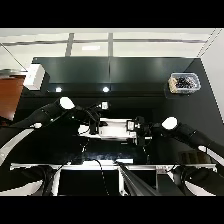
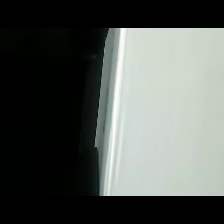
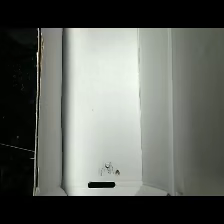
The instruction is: Fold the box and place the chain.
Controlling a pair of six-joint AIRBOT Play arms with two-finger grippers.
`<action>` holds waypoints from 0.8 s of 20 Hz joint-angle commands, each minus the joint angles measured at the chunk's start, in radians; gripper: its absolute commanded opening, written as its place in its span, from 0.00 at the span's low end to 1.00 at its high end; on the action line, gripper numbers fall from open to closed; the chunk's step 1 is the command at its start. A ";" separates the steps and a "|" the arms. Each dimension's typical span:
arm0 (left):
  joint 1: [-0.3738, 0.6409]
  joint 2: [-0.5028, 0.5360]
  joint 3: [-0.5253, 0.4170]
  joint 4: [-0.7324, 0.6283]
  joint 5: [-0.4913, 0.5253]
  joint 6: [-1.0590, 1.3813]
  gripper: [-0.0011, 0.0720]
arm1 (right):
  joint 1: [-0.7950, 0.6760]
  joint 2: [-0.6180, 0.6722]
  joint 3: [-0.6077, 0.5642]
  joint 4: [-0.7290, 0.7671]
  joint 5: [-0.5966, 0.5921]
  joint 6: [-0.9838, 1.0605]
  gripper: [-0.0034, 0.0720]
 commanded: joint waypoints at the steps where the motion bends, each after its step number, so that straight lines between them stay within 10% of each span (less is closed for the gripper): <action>1: 0.001 0.000 0.001 0.001 0.003 -0.001 0.05 | 0.001 -0.002 0.001 0.006 -0.004 -0.003 0.82; 16: 0.001 0.000 0.001 0.000 0.017 -0.001 0.05 | 0.000 -0.002 0.001 -0.005 -0.033 0.057 0.82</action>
